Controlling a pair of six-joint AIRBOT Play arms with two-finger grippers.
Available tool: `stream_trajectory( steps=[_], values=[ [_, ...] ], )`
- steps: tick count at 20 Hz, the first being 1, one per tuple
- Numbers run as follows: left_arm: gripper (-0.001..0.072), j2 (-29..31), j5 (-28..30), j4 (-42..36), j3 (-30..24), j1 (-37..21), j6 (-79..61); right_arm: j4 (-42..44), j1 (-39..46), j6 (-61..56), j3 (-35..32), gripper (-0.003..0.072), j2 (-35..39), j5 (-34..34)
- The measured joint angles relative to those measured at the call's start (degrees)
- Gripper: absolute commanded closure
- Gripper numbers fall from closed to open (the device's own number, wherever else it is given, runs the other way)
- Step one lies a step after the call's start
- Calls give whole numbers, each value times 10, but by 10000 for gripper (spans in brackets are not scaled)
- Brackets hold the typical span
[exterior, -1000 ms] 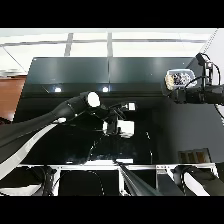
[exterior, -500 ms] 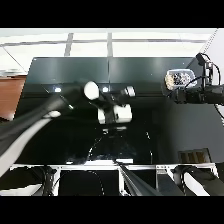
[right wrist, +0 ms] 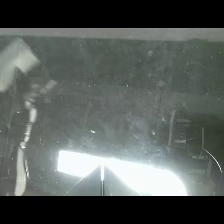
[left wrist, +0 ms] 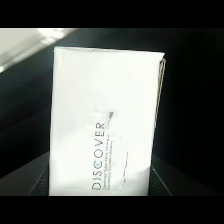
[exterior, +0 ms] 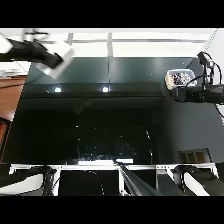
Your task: Fold the box and place the chain.
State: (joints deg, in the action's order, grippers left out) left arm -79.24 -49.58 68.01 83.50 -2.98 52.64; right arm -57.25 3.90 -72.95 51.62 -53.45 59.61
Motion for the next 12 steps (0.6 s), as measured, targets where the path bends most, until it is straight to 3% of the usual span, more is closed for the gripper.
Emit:
stream_trajectory(
  steps=[6, 12],
  values=[
    [385, -123, 80, -20, 47, -125, 14, 0, 0, -30, 0, 673, 0, -6],
    [384, -286, 38, -19, 168, -152, 24, 0, 0, -67, 0, 673, 0, 1]
  ],
)
